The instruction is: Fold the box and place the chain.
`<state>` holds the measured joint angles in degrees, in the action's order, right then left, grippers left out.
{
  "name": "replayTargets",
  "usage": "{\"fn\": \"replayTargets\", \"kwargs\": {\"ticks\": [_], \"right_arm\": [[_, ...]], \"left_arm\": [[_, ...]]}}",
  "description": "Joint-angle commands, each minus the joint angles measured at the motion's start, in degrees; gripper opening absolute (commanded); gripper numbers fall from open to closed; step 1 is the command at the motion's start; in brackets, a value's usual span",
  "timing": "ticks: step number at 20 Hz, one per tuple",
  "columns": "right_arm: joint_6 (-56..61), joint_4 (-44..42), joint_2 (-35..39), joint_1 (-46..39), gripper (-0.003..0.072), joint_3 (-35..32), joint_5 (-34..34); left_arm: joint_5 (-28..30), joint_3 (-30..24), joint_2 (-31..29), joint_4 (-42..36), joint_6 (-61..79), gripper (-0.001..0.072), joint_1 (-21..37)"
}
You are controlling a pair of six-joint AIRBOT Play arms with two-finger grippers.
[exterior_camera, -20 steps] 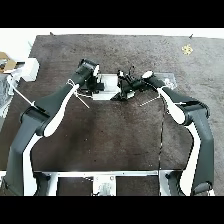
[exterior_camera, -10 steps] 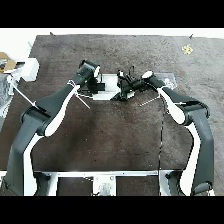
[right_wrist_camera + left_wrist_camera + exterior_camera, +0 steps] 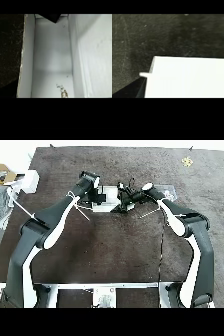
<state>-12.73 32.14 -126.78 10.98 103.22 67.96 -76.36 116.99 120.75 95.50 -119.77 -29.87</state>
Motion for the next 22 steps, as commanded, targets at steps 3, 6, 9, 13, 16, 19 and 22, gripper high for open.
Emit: {"fn": "replayTargets", "kwargs": {"ticks": [3,6,9,13,16,19,22], "right_arm": [[-0.07,0.02,-0.04,0.02,0.0439,-0.02,0.02],[-0.07,0.02,-0.04,0.02,0.0439,-0.02,0.02],[-0.07,0.02,-0.04,0.02,0.0439,-0.02,0.04],[-0.07,0.02,-0.04,0.02,0.0438,-0.02,0.02],[-0.07,0.02,-0.04,0.02,0.0439,-0.02,0.00],[-0.07,0.02,-0.04,0.02,0.0438,-0.02,0.02],[-0.07,0.02,-0.04,0.02,0.0439,-0.02,0.02]], "left_arm": [[-3.72,1.16,-0.46,-0.52,1.86,0.0378,0.04],[-5.77,1.73,-2.03,-0.48,4.72,0.0377,0.04],[-5.40,1.60,-5.92,0.55,9.66,0.0377,0.37],[-1.81,1.64,-9.97,1.14,29.24,0.0377,0.79],[0.79,1.57,-13.49,-2.95,38.60,0.0378,1.99],[3.34,1.55,-16.50,-17.00,51.71,0.0378,6.38],[6.62,0.76,-16.87,-31.78,65.92,0.0378,12.20]]}}
